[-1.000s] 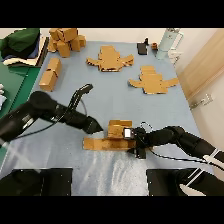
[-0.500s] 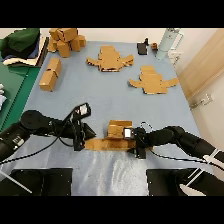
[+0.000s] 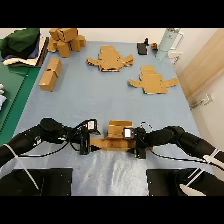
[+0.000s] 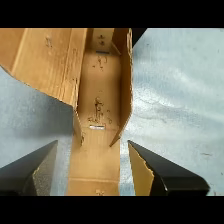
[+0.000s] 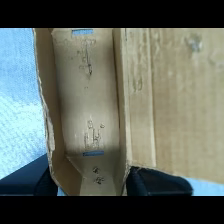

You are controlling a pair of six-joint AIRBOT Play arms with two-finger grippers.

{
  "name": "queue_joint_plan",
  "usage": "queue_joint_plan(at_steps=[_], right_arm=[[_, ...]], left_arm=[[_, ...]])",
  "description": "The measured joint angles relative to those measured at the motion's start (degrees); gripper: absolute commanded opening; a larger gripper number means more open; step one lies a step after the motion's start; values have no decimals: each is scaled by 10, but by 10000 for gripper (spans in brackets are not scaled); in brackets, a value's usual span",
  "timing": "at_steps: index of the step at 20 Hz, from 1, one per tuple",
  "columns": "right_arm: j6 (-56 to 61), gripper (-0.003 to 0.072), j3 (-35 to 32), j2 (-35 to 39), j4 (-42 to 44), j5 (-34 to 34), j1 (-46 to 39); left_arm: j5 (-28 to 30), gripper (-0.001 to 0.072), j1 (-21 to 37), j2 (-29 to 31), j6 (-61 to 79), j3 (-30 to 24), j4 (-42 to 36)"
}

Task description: Fold the box.

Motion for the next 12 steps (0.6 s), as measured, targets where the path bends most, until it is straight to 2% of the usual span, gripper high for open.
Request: queue_joint_plan(at_steps=[3, 5, 7, 8, 10, 12], right_arm=[[0, 460, 0, 0, 0, 0, 0], [0, 460, 0, 0, 0, 0, 0], [0, 460, 0, 0, 0, 0, 0], [0, 460, 0, 0, 0, 0, 0], [0, 460, 0, 0, 0, 0, 0], [0, 460, 0, 0, 0, 0, 0]], left_arm=[[10, 659, -3, -14, 9, -1, -1], [16, 444, -10, -23, 12, 1, -5], [20, 443, -22, -29, 14, 3, -9], [23, 362, -29, -31, 14, 4, -12], [31, 334, -39, -33, 15, 6, -27], [37, 171, -47, -35, 15, 7, -40]])
